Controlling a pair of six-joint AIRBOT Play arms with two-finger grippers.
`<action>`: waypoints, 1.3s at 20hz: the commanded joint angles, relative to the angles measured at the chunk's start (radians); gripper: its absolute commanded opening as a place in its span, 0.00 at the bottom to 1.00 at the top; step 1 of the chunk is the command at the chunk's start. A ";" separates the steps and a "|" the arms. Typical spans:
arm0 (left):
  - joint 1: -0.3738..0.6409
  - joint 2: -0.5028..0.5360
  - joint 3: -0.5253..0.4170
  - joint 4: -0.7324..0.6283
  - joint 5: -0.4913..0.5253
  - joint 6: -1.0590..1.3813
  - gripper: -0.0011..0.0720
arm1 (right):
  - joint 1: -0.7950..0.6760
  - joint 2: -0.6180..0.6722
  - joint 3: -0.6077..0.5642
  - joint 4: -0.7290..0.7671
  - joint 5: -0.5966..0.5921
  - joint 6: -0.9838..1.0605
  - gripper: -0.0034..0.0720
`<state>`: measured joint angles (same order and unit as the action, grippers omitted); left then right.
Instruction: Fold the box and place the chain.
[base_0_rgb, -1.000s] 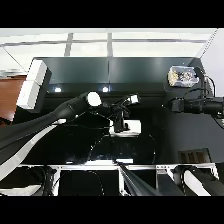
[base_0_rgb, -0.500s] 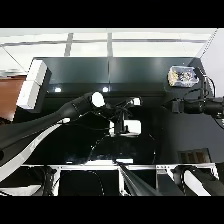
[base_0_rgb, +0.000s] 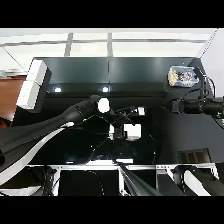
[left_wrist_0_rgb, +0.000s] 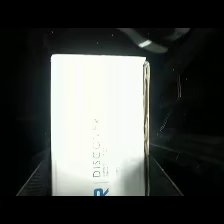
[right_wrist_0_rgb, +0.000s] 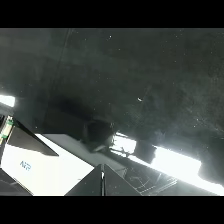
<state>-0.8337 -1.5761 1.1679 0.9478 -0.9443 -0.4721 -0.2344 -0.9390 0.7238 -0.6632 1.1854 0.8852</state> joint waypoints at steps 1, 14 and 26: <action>-0.039 0.001 0.003 0.171 0.031 -0.076 0.90 | 0.000 0.001 0.001 0.000 0.000 0.000 0.07; 0.687 0.489 0.070 0.633 -0.583 -0.833 0.56 | 0.000 0.001 0.001 0.000 0.001 0.000 0.07; 1.581 0.544 -0.293 0.456 -0.318 -0.559 0.56 | 0.000 0.001 0.001 0.000 -0.008 0.001 0.07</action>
<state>0.6296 -1.0355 0.9836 1.4971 -1.4090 -1.2015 -0.2344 -0.9390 0.7242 -0.6636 1.1797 0.8856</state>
